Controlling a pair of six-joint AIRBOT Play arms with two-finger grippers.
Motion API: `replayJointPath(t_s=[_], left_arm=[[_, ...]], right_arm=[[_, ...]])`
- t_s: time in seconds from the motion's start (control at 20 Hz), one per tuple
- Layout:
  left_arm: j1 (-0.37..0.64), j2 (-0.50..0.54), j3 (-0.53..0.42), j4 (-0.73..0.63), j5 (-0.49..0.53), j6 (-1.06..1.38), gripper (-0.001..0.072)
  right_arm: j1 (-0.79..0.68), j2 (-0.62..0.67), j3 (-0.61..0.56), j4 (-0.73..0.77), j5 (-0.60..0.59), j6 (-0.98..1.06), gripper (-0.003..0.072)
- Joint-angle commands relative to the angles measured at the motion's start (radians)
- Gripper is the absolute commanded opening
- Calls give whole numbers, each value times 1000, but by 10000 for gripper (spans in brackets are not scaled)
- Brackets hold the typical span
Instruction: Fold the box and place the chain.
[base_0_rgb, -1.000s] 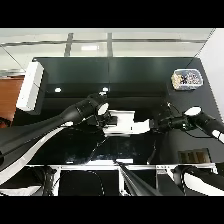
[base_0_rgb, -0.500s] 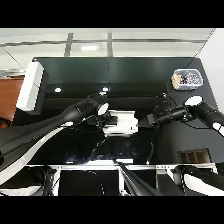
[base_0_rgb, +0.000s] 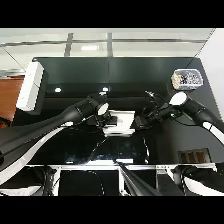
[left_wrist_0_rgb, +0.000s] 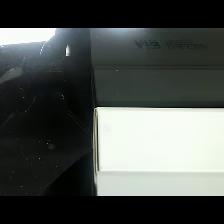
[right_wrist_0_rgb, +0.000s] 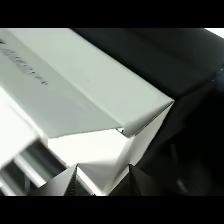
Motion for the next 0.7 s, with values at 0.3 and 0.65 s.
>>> replayJointPath(t_s=[0.3,0.65], left_arm=[[1,0,1,0,0,0,27],[1,0,1,0,1,0,27]], right_arm=[[264,-3,82,-436,-196,478,355],[352,-10,126,-623,-178,827,355]])
